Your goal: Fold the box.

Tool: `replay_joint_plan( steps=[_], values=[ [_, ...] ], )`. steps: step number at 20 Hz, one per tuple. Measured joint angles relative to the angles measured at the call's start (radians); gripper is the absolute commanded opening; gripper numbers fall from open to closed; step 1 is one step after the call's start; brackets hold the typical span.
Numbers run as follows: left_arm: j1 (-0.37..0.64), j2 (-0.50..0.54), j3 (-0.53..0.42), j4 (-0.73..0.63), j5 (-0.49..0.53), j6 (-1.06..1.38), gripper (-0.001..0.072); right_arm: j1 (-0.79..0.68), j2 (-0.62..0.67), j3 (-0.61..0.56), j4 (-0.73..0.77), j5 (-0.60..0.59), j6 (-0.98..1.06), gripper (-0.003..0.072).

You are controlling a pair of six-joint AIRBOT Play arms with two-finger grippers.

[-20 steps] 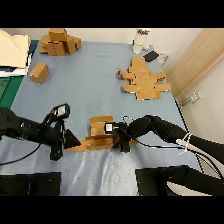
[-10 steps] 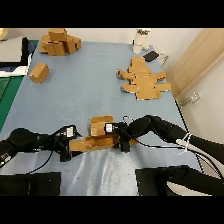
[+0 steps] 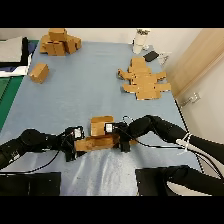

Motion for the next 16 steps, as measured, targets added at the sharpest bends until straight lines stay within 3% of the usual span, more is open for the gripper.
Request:
replay_joint_plan(
  steps=[1,3,9,10,11,16],
  values=[
    [-0.007,-0.006,0.001,-0.003,0.001,-0.001,0.0689,0.0,0.0,0.0,0.0,0.0,0.0,0.0519],
    [-0.022,-0.021,0.002,-0.015,0.011,-0.003,0.0414,0.0,0.0,0.0,0.0,0.0,0.0,0.052],
    [-0.059,-0.052,0.004,-0.035,0.053,-0.002,0.0386,0.0,0.0,0.0,0.0,0.0,0.0,0.0519],
    [-0.064,-0.054,0.004,-0.041,0.057,0.001,0.0204,0.0,0.0,0.0,0.0,0.0,0.0,0.0519],
    [-0.067,-0.056,0.004,-0.048,0.063,0.004,0.0176,0.0,0.0,0.0,0.0,0.0,0.0,0.0519],
    [-0.076,-0.076,0.02,-0.063,0.086,0.013,0.0175,0.0,0.0,0.0,0.0,0.0,0.0,0.0519]
  ],
)
